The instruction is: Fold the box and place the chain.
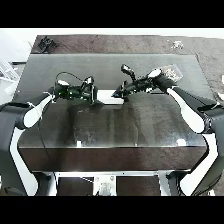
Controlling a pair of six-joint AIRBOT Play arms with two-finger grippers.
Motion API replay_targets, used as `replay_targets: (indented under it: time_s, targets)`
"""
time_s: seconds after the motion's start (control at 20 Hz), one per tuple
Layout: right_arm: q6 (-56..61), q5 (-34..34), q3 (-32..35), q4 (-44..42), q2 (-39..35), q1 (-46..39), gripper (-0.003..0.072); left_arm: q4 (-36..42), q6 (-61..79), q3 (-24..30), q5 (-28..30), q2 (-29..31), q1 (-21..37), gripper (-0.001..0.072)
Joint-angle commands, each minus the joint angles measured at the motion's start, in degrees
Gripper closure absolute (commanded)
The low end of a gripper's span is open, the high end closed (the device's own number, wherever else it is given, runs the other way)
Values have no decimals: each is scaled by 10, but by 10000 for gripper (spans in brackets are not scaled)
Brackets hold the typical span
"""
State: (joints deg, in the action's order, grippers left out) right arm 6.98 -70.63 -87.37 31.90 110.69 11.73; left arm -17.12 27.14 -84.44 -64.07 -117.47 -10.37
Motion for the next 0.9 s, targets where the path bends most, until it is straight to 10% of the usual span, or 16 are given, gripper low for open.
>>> replay_targets:
  time_s: [0.0,0.5,0.85]
  targets:
    - [1,2,4,-22,-30,3,681,0,-1,0,0,0,0,409]
    - [123,7,29,-26,-296,-14,681,0,-1,0,0,0,0,409]
    - [228,183,324,92,-556,-55,681,2,-1,0,0,0,0,409]
